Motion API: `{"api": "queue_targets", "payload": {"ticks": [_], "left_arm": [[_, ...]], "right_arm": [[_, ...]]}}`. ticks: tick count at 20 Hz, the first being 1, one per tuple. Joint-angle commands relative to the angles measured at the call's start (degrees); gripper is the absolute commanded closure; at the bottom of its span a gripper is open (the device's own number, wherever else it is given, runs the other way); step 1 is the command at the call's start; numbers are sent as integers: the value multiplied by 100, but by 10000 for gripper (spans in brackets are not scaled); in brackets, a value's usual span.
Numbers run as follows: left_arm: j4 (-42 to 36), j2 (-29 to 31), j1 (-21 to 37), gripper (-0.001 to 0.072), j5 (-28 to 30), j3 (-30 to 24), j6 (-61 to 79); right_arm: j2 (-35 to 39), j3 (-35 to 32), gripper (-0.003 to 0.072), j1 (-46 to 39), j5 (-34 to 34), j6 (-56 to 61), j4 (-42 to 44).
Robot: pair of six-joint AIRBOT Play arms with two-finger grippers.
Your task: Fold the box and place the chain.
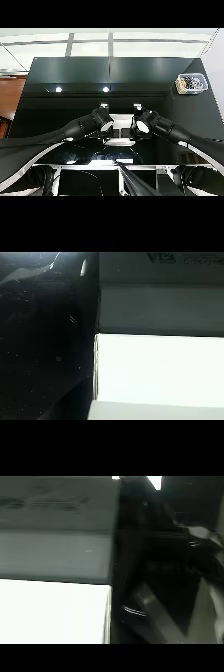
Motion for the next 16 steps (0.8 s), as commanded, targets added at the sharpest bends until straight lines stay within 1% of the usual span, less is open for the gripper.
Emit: {"api": "queue_targets", "payload": {"ticks": [1,4,5,6,7,9,11,14,16], "left_arm": [[-7,0,2,681,2,0,2],[-7,0,2,681,0,0,2],[-7,0,2,681,0,0,2],[-7,0,2,681,0,0,2],[-4,0,2,681,2,0,2],[-4,0,4,681,0,0,2],[-4,0,2,681,2,0,2],[-4,0,2,681,0,0,2],[-4,0,2,681,4,0,2]], "right_arm": [[0,-4,669,2,2,13,20],[2,-4,662,0,0,31,15],[4,-4,488,-4,0,28,2],[31,-2,350,-4,33,24,-20],[83,-2,327,-4,39,-17,-15],[321,50,327,-4,70,-205,-13],[721,142,327,-17,179,-352,-122],[1648,173,327,-17,529,-581,-380],[2343,173,327,-63,892,-577,-859]]}}
